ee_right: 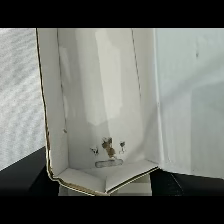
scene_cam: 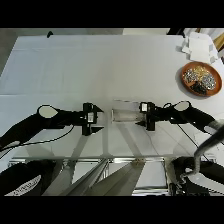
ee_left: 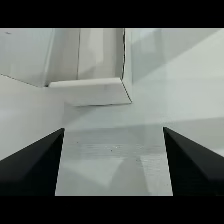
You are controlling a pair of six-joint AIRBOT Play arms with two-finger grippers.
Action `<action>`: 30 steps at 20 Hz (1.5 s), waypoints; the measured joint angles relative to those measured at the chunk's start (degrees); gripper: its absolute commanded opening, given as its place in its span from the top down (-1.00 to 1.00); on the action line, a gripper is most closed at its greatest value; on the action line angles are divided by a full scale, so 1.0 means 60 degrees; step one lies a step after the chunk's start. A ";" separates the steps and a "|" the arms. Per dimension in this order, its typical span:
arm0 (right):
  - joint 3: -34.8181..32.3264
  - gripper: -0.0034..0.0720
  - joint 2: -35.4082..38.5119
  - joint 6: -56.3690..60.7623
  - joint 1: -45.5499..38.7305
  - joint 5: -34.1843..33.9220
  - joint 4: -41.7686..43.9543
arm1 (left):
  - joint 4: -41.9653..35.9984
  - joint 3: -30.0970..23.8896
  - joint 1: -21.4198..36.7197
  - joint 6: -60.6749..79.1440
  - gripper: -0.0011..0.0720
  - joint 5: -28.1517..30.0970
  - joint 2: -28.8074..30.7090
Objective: Fold the box and place the chain.
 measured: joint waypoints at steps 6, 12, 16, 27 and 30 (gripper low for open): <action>0.0000 -0.14 0.0000 -0.0004 0.0000 0.0000 -0.0004 | -0.1202 -0.0011 0.0000 0.1381 -0.94 0.0036 -0.0922; 0.0000 -0.14 0.0000 0.0000 0.0000 0.0000 0.0000 | -0.2171 0.0015 0.0000 0.1810 -0.93 0.0033 -0.1596; 0.0000 -0.14 0.0000 0.0000 0.0000 0.0000 -0.0004 | -0.2313 0.0270 -0.0004 0.1796 -0.93 -0.0164 -0.1741; 0.0000 -0.14 0.0000 -0.0004 -0.0004 0.0000 0.0000 | -0.1060 0.0586 0.0605 0.0907 -0.92 -0.1191 -0.1803; 0.0000 -0.14 0.0000 0.0000 0.0000 -0.0004 -0.0004 | -0.1300 0.0594 0.0663 0.0860 -0.92 -0.1231 -0.1803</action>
